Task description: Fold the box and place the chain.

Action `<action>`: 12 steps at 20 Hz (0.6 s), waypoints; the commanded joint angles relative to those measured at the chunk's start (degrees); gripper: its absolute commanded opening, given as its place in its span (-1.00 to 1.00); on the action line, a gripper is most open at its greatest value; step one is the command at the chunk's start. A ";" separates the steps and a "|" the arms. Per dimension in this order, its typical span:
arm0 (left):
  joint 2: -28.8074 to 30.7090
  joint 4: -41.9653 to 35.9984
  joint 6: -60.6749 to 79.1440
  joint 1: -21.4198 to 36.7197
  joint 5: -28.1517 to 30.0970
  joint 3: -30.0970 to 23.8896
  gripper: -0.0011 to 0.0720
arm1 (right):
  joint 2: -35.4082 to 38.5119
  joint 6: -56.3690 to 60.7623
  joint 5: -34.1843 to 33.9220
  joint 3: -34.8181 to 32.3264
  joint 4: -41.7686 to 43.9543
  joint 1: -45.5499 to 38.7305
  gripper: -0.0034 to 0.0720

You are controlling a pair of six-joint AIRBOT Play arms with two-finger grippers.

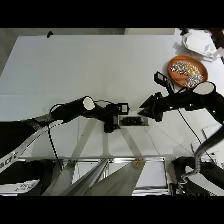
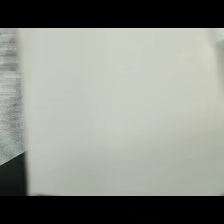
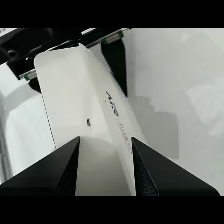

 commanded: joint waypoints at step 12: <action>0.04 0.02 0.02 0.02 0.02 0.02 -0.03 | 0.94 -1.90 -7.17 -1.31 -14.67 9.11 0.05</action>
